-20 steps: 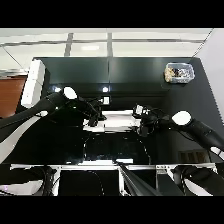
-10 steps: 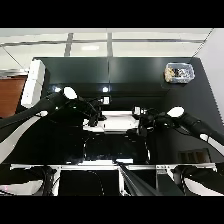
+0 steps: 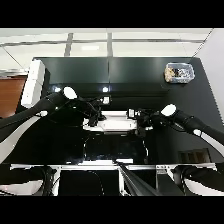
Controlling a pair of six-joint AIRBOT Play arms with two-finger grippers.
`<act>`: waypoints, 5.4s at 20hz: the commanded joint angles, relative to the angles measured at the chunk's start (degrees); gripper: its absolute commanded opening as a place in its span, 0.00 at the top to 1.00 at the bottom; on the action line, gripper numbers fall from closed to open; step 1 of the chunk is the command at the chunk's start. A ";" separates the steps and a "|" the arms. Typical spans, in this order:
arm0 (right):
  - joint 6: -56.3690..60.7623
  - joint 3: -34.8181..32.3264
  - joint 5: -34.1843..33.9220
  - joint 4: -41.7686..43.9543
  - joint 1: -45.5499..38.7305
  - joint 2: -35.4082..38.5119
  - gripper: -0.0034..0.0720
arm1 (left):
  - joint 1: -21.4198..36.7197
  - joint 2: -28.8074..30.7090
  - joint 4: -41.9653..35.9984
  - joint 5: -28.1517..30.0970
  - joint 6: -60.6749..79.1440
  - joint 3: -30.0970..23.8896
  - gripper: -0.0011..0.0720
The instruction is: Fold the box and place the chain.
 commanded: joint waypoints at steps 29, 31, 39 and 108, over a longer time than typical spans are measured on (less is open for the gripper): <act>1.09 0.17 -1.05 -0.76 0.46 -0.20 0.33 | 7.50 12.46 -4.66 -30.01 -55.36 -4.15 0.95; 1.09 0.17 -1.03 -0.76 0.46 -0.20 0.33 | 3.19 11.65 -17.20 -19.61 -49.24 -9.09 0.95; 1.05 0.17 -0.72 -0.90 0.44 -0.20 0.78 | 0.83 9.94 -12.85 14.91 -47.15 -4.31 0.95; 1.33 0.17 -0.48 -0.79 0.44 -0.20 0.78 | -1.73 9.90 -16.52 10.99 8.00 -17.05 0.70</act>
